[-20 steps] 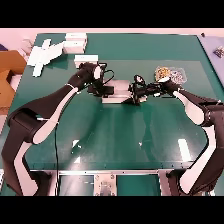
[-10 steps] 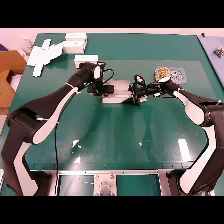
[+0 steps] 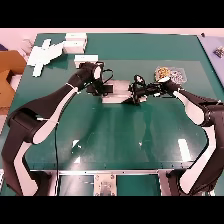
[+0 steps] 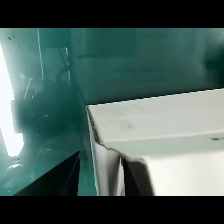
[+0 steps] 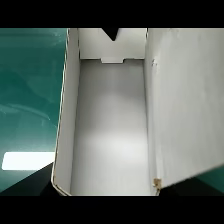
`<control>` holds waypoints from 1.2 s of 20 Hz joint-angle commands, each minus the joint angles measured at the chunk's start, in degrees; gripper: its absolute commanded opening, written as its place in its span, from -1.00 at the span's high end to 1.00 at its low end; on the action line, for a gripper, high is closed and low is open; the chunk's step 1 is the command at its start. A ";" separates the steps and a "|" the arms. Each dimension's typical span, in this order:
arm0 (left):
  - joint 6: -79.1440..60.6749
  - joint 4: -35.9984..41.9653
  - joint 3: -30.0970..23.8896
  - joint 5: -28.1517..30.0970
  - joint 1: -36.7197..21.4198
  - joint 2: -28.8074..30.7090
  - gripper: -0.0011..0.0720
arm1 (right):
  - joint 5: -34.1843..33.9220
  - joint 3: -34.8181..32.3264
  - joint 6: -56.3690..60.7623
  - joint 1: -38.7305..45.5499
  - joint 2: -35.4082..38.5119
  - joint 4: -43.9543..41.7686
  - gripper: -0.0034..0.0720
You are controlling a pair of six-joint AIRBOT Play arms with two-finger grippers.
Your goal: Fold the box and place the chain.
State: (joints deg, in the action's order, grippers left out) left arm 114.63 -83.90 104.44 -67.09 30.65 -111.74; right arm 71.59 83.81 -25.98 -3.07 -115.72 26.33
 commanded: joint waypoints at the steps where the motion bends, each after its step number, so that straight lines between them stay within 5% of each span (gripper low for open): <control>1: 0.87 -1.25 0.07 -1.01 -0.66 -0.11 0.12 | 0.04 0.02 0.00 -0.04 0.02 0.02 -0.37; 9: 1.99 -0.87 0.07 -2.47 -0.81 -0.17 0.12 | 0.02 0.02 0.00 -0.04 0.02 0.02 -0.37; 11: 1.90 1.86 0.07 -1.64 -0.81 -0.17 -0.46 | 0.04 0.02 0.00 -0.04 0.02 0.02 -0.37; 24: 2.34 3.06 1.86 -1.73 0.42 -1.97 -0.48 | 0.02 0.02 0.00 -0.04 0.02 0.02 -0.37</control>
State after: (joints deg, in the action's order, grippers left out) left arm 116.97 -80.77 105.36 -67.83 30.85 -112.95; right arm 71.66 83.81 -26.00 -3.07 -115.74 26.39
